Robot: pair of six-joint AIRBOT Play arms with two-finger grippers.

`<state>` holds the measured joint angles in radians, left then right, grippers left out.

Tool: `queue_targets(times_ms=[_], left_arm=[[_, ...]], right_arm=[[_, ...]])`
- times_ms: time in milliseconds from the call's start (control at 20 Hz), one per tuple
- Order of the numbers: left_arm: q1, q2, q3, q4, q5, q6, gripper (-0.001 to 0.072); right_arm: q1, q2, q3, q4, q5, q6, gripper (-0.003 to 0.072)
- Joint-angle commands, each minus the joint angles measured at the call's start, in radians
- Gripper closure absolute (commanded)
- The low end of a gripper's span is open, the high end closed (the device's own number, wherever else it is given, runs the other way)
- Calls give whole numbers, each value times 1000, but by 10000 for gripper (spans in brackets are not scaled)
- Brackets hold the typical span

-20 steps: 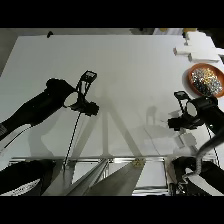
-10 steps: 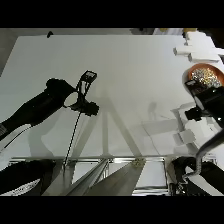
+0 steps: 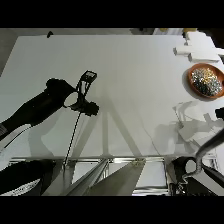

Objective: Fold the box and place the chain.

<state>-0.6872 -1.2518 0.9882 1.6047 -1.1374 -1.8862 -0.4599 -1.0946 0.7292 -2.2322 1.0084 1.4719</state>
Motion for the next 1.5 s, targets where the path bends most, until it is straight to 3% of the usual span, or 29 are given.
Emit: queue_targets(times_ms=[0, 250, 300, 350, 450, 600, 700, 950, 1100, 1300, 1450], left_arm=[[1, 0, 0, 0, 0, 0, 298], [1, 0, 0, 0, 0, 0, 298], [1, 0, 0, 0, 0, 0, 298], [1, 0, 0, 0, 0, 0, 298], [1, 0, 0, 0, 0, 0, 298], [1, 0, 0, 0, 0, 0, 298], [1, 0, 0, 0, 0, 0, 298], [1, 1, 0, 0, 8, 0, 298], [1, 1, 0, 1, 14, 0, 297], [3, 2, 0, 55, 18, 12, 300], [3, 0, 0, 61, 47, 171, 298]], right_arm=[[-60, -63, 3, -16, -77, -45, 269], [-60, -144, 5, -14, -89, -64, 285], [-60, -160, 5, -10, -84, -64, 315], [-60, -174, 5, -6, -71, -63, 404], [-54, -177, 5, 0, -33, -64, 675], [7, -114, 10, 9, 35, -71, 671], [65, -33, 10, 91, 78, -71, 672], [174, 206, -8, 711, 132, -155, 673], [273, 358, -101, 912, 130, -168, 673], [396, 548, -229, 939, 127, -157, 673], [416, 621, -260, 939, 154, -129, 672]])
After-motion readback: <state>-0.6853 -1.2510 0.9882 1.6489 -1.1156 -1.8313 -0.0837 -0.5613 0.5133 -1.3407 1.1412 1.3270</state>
